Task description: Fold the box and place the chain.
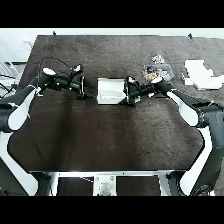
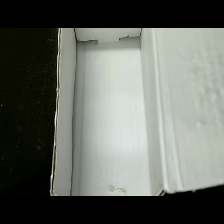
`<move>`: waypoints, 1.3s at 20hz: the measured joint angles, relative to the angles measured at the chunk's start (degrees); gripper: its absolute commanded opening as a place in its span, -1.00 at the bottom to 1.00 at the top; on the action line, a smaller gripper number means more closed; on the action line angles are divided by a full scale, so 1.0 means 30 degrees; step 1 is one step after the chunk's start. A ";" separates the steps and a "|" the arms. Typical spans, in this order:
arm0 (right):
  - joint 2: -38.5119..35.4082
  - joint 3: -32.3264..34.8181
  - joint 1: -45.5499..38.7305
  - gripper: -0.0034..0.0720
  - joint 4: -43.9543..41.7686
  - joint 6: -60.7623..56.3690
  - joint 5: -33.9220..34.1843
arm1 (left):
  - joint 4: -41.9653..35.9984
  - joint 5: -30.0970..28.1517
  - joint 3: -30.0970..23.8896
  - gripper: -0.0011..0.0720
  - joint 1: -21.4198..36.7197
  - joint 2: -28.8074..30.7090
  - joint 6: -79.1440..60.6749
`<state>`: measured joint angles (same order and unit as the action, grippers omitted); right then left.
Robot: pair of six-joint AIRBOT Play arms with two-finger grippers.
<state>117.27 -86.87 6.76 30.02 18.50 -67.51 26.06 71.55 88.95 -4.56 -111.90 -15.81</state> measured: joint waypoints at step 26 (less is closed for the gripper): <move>0.0000 0.0000 0.0000 0.42 0.0000 0.0000 0.0000 | 0.0503 0.0175 0.1297 1.00 -0.0627 -0.1734 -0.1253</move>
<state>117.27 -86.87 6.76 30.02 18.50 -67.51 27.57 72.07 92.84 -6.44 -117.10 -19.57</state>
